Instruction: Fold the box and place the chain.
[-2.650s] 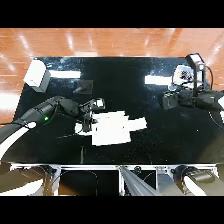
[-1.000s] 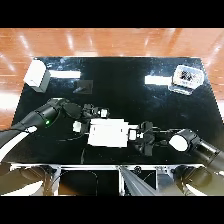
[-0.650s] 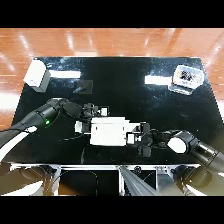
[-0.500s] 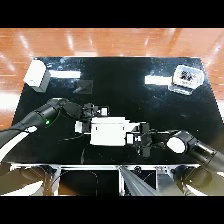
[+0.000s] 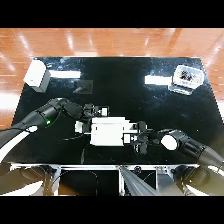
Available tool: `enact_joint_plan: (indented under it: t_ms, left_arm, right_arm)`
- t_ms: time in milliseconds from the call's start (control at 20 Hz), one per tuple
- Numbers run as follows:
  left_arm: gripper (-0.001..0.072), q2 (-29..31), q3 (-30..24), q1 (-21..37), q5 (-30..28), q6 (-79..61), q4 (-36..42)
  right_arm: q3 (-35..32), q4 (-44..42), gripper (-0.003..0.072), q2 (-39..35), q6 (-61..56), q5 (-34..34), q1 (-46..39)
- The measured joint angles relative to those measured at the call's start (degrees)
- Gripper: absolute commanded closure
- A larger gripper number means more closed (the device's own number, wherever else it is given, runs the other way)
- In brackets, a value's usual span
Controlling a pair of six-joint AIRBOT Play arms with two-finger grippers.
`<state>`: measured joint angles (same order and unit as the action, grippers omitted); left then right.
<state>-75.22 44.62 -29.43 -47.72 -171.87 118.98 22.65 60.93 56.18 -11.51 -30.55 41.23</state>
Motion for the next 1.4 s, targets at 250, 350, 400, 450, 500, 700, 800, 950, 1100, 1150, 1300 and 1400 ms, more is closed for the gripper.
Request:
enact_joint_plan:
  t_ms: [250, 350, 400, 450, 500, 700, 800, 950, 1100, 1150, 1300, 1400]
  left_arm:
    - [0.0688, 0.0, 0.0, 0.0, 0.0, 0.0, 0.0]
    - [0.0689, 0.0, 0.0, 0.0, 0.0, 0.0, 0.0]
    - [0.0688, 0.0, 0.0, 0.0, 0.0, 0.0, 0.0]
    - [0.0688, 0.0, 0.0, 0.0, 0.0, 0.0, 0.0]
    - [0.0689, 0.0, 0.0, 0.0, 0.0, 0.0, 0.0]
    - [0.0689, 0.0, 0.0, 0.0, 0.0, 0.0, 0.0]
    - [0.0689, 0.0, 0.0, 0.0, 0.0, 0.0, 0.0]
    - [0.0689, 0.0, 0.0, 0.0, 0.0, 0.0, 0.0]
    - [0.0689, 0.0, 0.0, 0.0, 0.0, 0.0, 0.0]
    - [0.0689, 0.0, 0.0, 0.0, 0.0, 0.0, 0.0]
    - [0.0688, 0.0, 0.0, 0.0, 0.0, 0.0, 0.0]
    - [0.0689, 0.0, 0.0, 0.0, 0.0, 0.0, 0.0]
  right_arm:
    - [0.0, -5.7, -0.0034, 0.4, 4.7, 1.2, 2.0]
    - [0.0, -7.1, -0.0034, 0.5, 5.5, 1.9, 2.9]
    - [0.0, -7.8, -0.0034, 0.5, 5.8, 2.2, 3.1]
    - [0.0, -8.3, -0.0034, 0.5, 6.0, 2.4, 3.3]
    - [0.0, -8.7, -0.0034, 0.5, 6.3, 2.6, 3.5]
    - [0.0, -9.5, -0.0034, 1.0, 6.4, 2.9, 3.8]
    - [0.0, -9.6, -0.0034, 1.2, 6.6, 2.7, 3.8]
    - [0.1, -9.7, -0.0034, 1.4, 6.6, 0.6, 3.8]
    - [0.1, -8.7, -0.0034, 1.4, 6.6, -1.4, 3.8]
    - [0.1, -8.4, -0.0034, 1.5, 6.6, -1.2, 3.8]
    - [0.1, -8.0, -0.0034, 1.9, 6.6, 1.5, 3.7]
    - [0.1, -7.9, -0.0034, 2.7, 6.6, 2.9, 3.7]
